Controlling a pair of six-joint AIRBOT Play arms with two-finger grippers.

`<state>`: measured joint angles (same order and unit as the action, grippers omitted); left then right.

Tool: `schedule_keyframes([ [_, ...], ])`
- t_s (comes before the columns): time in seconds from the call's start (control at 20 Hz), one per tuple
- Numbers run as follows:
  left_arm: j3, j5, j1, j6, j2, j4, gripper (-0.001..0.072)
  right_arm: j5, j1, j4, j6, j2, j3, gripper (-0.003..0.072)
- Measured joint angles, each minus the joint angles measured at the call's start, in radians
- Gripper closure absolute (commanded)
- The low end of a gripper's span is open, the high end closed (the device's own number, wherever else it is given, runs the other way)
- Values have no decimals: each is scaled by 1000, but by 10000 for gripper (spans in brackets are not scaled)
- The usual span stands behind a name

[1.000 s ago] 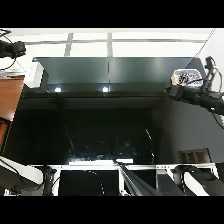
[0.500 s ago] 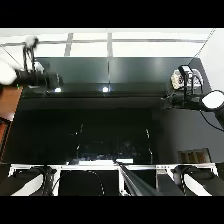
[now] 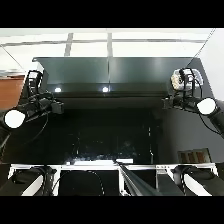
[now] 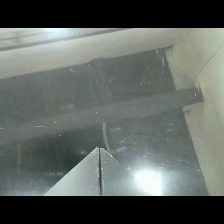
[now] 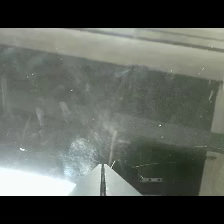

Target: Fold the box and place the chain.

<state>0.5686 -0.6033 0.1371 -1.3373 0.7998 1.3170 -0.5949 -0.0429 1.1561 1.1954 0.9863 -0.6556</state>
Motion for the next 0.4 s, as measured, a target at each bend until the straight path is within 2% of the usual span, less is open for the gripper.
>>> schedule_keyframes([
  [0.4, -16, 17, 2, 2, -11, 14, 684, 13, 0, 4, 2, 0, 3, 670],
])
